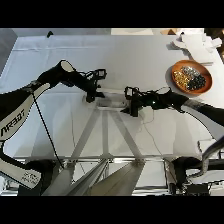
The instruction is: Fold the box and place the chain.
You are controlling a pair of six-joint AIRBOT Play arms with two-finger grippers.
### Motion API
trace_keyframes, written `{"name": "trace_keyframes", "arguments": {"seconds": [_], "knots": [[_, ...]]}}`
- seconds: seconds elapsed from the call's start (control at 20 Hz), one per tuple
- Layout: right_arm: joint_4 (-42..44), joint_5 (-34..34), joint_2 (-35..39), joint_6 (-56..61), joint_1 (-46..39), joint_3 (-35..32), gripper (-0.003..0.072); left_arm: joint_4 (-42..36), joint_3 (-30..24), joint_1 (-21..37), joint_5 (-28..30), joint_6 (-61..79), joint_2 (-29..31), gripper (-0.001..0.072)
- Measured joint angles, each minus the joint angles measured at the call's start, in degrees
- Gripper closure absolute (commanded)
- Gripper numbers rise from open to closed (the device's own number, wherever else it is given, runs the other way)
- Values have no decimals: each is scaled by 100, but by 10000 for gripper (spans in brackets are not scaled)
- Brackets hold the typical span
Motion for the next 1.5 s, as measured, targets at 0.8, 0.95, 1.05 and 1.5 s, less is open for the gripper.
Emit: {"name": "trace_keyframes", "arguments": {"seconds": [0.8,0.95,1.05,1.5], "knots": [[7,-20,0,0,2,0,282,-2,0,2,20,-7,0,698],[7,-20,0,0,2,0,282,-4,0,0,20,-7,0,698],[4,-20,0,0,2,0,282,-4,0,2,20,-9,0,697],[4,-15,0,-7,4,0,282,-11,-2,9,-61,-33,0,276]]}}
